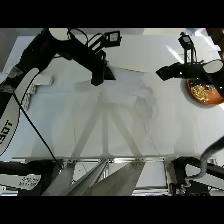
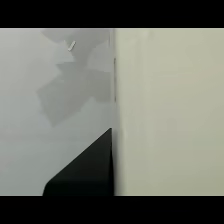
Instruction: Fold the box and place the chain.
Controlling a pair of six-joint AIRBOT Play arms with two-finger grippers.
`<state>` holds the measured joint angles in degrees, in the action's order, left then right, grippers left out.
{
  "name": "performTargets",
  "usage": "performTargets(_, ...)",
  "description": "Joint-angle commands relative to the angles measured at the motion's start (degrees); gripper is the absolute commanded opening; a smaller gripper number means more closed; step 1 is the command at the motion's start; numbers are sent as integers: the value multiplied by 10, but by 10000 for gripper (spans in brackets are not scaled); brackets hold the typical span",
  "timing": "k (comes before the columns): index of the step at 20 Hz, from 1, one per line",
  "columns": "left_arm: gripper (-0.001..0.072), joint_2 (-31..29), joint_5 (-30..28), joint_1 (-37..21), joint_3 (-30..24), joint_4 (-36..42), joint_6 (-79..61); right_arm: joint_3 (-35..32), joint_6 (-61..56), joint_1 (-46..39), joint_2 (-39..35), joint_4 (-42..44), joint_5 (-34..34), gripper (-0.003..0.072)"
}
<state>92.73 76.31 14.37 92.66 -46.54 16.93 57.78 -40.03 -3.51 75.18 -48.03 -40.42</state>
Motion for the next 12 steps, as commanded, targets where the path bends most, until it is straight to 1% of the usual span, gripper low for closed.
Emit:
performTargets(1, -1, -23, -100, -21, -115, 107, -118, 1, 0, 0, 0, 0, 0, 496)
performTargets(3, -1, -13, -110, -34, -162, 204, -179, 1, 0, 0, 0, 0, 0, 496)
performTargets(4, -1, -3, -110, -39, -173, 231, -186, 1, 0, 0, 0, 0, 0, 496)
performTargets(5, -1, 12, -106, -44, -175, 241, -177, 1, 0, 0, 0, 0, 0, 496)
performTargets(9, -2, 78, -89, -52, -175, 231, -161, 1, 0, 0, 0, 0, 0, 496)
performTargets(12, -2, 104, -110, -52, -175, 190, -177, 1, 0, 0, 0, 0, 0, 496)
